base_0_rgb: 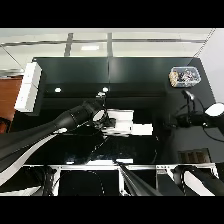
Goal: Fold the box and place the chain.
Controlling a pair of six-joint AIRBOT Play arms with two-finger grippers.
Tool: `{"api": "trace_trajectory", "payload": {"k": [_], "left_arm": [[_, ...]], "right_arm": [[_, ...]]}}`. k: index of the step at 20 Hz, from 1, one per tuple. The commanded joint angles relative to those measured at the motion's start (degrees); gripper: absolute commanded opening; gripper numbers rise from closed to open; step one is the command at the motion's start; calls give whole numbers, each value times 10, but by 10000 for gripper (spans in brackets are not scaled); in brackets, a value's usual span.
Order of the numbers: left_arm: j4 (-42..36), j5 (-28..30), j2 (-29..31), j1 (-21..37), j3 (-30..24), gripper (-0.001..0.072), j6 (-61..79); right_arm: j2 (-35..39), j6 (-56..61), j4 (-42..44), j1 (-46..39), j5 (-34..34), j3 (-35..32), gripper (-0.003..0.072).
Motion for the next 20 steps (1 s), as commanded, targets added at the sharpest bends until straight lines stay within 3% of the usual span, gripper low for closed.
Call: {"api": "trace_trajectory", "payload": {"k": [1, 5, 9, 14, 15, 17, 18, 20], "left_arm": [[0, 0, 0, 0, 0, 28, 0], [0, 0, 0, 0, 0, 29, 0], [0, -1, 0, 0, 0, 28, 0], [0, -1, 0, 0, 0, 29, 0], [0, -1, 0, 0, 0, 29, 0], [-1, 0, 0, 0, 0, 28, 0], [-1, 0, 0, 0, 0, 29, 0], [-1, 0, 0, 0, 0, 29, 0]], "right_arm": [[-32, 22, 43, 11, 26, -49, 20], [-83, -47, 176, 102, -7, -49, 20], [-109, -80, 209, 175, -60, -46, 20], [-108, -142, 228, 165, 23, 10, 22], [-108, -141, 223, 163, 41, 23, 69], [-108, -141, 218, 162, 56, 44, 554], [-108, -140, 218, 162, 58, 52, 597], [-108, -139, 228, 163, 56, 56, 597]]}}
